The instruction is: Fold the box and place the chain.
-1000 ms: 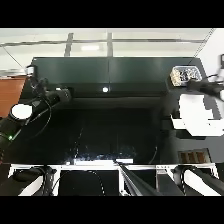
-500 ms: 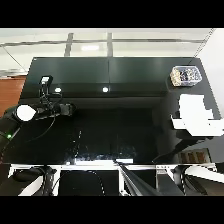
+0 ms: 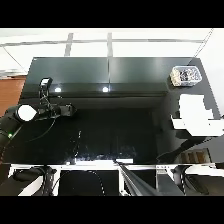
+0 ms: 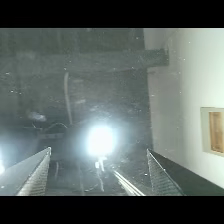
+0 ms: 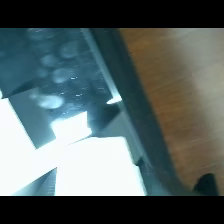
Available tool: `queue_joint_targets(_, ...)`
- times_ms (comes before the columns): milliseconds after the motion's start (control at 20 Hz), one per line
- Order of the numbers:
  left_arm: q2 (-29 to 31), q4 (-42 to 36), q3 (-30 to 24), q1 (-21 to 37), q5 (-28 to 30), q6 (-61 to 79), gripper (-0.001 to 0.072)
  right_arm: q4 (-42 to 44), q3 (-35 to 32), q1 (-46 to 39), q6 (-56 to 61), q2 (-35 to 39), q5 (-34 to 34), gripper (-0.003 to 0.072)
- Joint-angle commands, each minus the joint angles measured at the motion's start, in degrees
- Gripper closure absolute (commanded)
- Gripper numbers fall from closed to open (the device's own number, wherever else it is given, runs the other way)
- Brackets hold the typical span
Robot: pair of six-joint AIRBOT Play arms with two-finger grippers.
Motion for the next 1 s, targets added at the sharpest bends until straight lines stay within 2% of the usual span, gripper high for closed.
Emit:
queue_joint_targets(0, -0.07, -3.06, 0.02, -0.02, 0.00, -0.61, 0.0000, 2.38, 0.02, 0.57, -2.23, -0.87, 1.73, 0.0500)
queue_joint_targets(100, -0.07, -3.04, 0.02, -0.02, 0.00, -0.61, 0.0001, 2.27, 0.04, 0.57, -2.29, -0.72, 4.85, 0.0662)
queue_joint_targets(300, -0.07, -3.21, 0.02, -0.02, -0.02, -0.63, 0.0001, 3.32, 0.02, 1.07, -2.34, 2.54, 11.30, 0.0673)
queue_joint_targets(400, -0.07, -3.17, 0.02, -0.02, 0.02, -0.61, 0.0000, 9.38, -1.20, 1.33, -2.60, 5.31, 12.35, 0.0674)
queue_joint_targets(450, -0.07, -3.19, 0.02, -0.02, 0.00, -0.61, 0.0001, 15.41, -3.19, 1.40, -4.17, 7.10, 12.24, 0.0674)
queue_joint_targets(550, -0.07, -3.21, 0.02, -0.02, -0.68, -0.61, 0.0000, 26.21, -9.25, 2.38, -7.58, 10.99, 11.93, 0.0673)
queue_joint_targets(650, -0.07, -3.19, 0.02, -0.02, -1.79, -0.59, 0.0000, 37.62, -18.64, 4.81, -11.58, 16.72, 9.77, 0.0673)
queue_joint_targets(850, -0.07, -3.34, 0.02, -0.35, -2.64, -0.59, 0.0000, 48.96, -38.53, 16.72, -15.02, 32.92, -6.21, 0.0673)
queue_joint_targets(950, -0.13, -3.91, 0.02, -1.31, -0.55, -0.55, 0.0000, 54.42, -46.29, 25.27, -14.99, 38.62, -12.22, 0.0673)
